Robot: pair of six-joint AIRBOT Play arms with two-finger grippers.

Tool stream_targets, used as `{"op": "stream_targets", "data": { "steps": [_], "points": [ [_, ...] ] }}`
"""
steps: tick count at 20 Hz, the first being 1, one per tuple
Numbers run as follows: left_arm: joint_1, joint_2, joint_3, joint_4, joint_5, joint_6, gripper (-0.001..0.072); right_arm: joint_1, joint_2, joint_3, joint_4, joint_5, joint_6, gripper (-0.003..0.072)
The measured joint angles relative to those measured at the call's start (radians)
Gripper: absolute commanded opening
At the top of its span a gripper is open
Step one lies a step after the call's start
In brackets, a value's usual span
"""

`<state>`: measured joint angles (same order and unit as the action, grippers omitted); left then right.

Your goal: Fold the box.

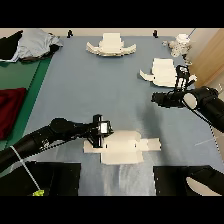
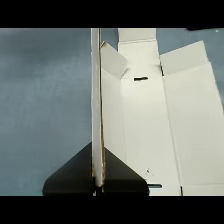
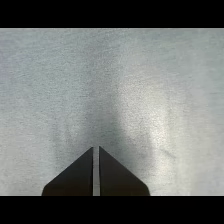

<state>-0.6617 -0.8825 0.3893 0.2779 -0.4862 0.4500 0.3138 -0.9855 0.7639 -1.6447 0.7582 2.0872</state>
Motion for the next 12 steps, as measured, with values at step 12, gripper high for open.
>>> {"op": "stream_targets", "data": {
  "steps": [12],
  "points": [
    [-0.037,0.008,-0.060,-0.080,0.089,0.120,0.0014,0.000,0.000,0.000,0.008,0.000,0.000,0.0049]
  ]
}}
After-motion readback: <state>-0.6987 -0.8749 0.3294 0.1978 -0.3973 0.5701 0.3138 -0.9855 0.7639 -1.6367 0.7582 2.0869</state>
